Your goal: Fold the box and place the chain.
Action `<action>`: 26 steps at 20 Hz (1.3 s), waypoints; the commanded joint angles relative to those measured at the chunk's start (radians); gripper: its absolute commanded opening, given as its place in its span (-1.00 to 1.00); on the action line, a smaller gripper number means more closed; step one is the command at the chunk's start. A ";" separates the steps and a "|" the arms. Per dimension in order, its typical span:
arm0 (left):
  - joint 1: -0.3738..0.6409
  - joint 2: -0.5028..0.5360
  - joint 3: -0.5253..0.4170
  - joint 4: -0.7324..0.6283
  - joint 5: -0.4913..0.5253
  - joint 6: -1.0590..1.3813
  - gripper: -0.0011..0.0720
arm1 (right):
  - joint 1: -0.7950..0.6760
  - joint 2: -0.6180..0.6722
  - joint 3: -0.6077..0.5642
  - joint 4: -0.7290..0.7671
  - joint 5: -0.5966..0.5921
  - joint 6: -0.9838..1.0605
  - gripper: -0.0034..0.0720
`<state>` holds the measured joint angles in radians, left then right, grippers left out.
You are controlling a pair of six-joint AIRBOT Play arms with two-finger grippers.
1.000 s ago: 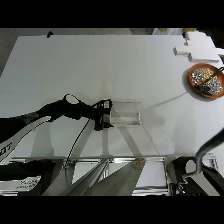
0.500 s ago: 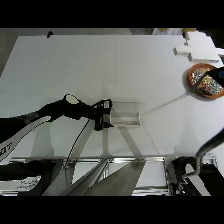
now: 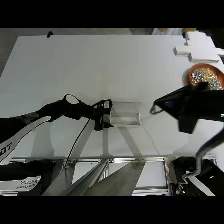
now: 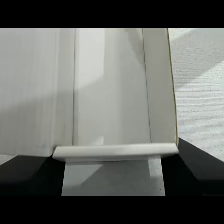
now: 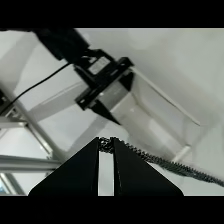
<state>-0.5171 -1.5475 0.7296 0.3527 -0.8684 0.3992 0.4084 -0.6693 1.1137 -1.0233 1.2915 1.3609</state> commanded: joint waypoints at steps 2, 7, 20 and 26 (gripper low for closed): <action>0.000 0.000 0.000 0.000 0.000 0.000 -0.41 | 0.182 -0.068 -0.143 -0.033 -0.210 -0.009 -0.88; 0.000 0.000 0.000 0.000 0.000 0.000 -0.41 | 0.209 -0.196 -0.167 -0.097 -0.247 -0.009 -0.88; 0.000 0.000 0.000 0.000 0.000 0.000 -0.41 | 0.216 -0.390 -0.373 -0.106 -0.458 -0.035 -0.87; 0.000 0.000 0.000 0.000 0.000 0.000 -0.41 | 0.172 -0.285 -0.312 -0.148 -0.348 -0.032 -0.20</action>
<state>-0.5171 -1.5475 0.7296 0.3523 -0.8684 0.3992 0.6056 -1.0004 0.7723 -1.1366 0.8722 1.3270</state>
